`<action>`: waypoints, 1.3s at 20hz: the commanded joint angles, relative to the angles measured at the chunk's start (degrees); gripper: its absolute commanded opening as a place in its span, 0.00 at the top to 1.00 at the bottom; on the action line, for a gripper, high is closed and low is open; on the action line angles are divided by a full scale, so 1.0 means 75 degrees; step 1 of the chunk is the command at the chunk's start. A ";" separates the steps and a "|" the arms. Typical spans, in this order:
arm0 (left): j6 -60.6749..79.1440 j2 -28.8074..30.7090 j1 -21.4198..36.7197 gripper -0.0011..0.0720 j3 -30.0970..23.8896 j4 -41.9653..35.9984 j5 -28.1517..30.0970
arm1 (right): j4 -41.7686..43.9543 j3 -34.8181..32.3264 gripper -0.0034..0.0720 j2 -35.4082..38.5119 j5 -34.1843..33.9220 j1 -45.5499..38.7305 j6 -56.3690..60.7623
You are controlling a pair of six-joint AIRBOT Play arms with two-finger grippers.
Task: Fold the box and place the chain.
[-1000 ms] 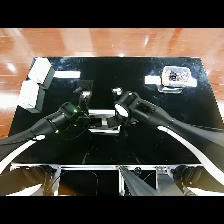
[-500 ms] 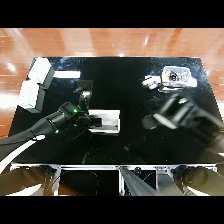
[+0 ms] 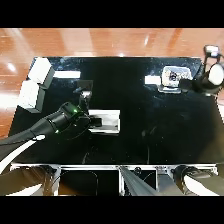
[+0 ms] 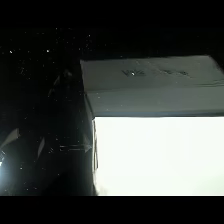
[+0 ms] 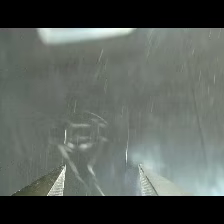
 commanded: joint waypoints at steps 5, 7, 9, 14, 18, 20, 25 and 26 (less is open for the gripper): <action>0.0000 0.0000 0.0000 0.95 -0.0003 0.0067 0.0000 | 0.0685 0.2914 0.24 -0.3768 -0.1055 -0.1393 -0.0906; -0.0003 0.0000 0.0000 0.95 -0.0003 0.0061 0.0000 | 0.0685 0.3640 0.24 -0.4590 -0.1014 -0.1393 -0.0997; -0.0003 0.0000 0.0000 0.95 -0.0003 0.0061 0.0000 | 0.0673 0.4150 0.24 -0.5149 -0.1026 -0.1402 -0.1008; -0.0003 0.0000 0.0000 0.95 -0.0003 0.0061 -0.0003 | 0.0172 0.4707 0.24 -0.5840 -0.1058 -0.1489 -0.1029; 0.0000 0.0000 0.0000 0.95 -0.0003 0.0058 -0.0003 | -0.0058 0.4707 0.24 -0.5989 -0.1081 -0.1550 -0.1037; -0.0003 0.0000 0.0000 0.95 -0.0003 0.0058 -0.0003 | -0.0023 0.4707 0.24 -0.6076 -0.1154 -0.1559 -0.1105; -0.0003 0.0000 0.0000 0.95 -0.0003 0.0058 -0.0006 | 0.0172 0.4709 0.66 -0.6152 -0.1271 -0.1559 -0.1148; -0.0003 0.0000 0.0000 0.95 -0.0003 0.0058 -0.0003 | 0.0172 0.4712 0.94 -0.6146 -0.1218 -0.1559 -0.1207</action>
